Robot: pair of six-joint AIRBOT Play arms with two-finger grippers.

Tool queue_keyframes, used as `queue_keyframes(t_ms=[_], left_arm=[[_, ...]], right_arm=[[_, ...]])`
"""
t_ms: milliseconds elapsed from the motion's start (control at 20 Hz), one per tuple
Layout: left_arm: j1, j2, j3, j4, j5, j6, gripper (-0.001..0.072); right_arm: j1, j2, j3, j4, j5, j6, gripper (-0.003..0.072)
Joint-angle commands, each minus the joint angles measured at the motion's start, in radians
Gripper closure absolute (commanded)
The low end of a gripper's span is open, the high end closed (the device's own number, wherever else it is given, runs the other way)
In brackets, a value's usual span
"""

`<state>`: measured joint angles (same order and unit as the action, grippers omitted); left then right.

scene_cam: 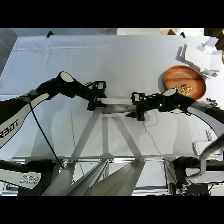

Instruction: Fold the box and place the chain.

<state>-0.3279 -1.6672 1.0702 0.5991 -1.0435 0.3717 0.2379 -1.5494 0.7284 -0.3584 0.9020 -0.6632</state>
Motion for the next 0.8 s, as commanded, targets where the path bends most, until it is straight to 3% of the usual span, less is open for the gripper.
queue_keyframes(t_ms=[0, 300, 350, 450, 600, 750], left_arm=[[0.04, 0.044, 0.001, 0.012, -0.016, -0.055, 0.0357], [0.106, 0.152, 0.001, 0.214, -0.085, -0.278, 0.0364], [0.106, 0.167, 0.001, 0.236, -0.113, -0.309, 0.0409], [0.103, 0.187, 0.001, 0.25, -0.196, -0.34, 0.0707], [0.07, 0.186, -0.002, 0.247, -0.321, -0.339, 0.0702], [0.014, 0.186, -0.005, 0.23, -0.37, -0.34, 0.0702]], right_arm=[[0.0, 0.0, 0.001, -0.001, 0.0, 0.0, 0.0289], [0.0, 0.0, 0.001, -0.001, 0.0, 0.0, 0.0289], [0.0, 0.0, 0.001, -0.001, 0.0, 0.0, 0.0289], [0.0, 0.0, 0.001, -0.001, 0.0, 0.0, 0.0289], [0.0, 0.0, 0.001, -0.001, 0.0, 0.0, 0.0289], [0.0, 0.0, 0.001, -0.001, 0.0, 0.0, 0.0289]])
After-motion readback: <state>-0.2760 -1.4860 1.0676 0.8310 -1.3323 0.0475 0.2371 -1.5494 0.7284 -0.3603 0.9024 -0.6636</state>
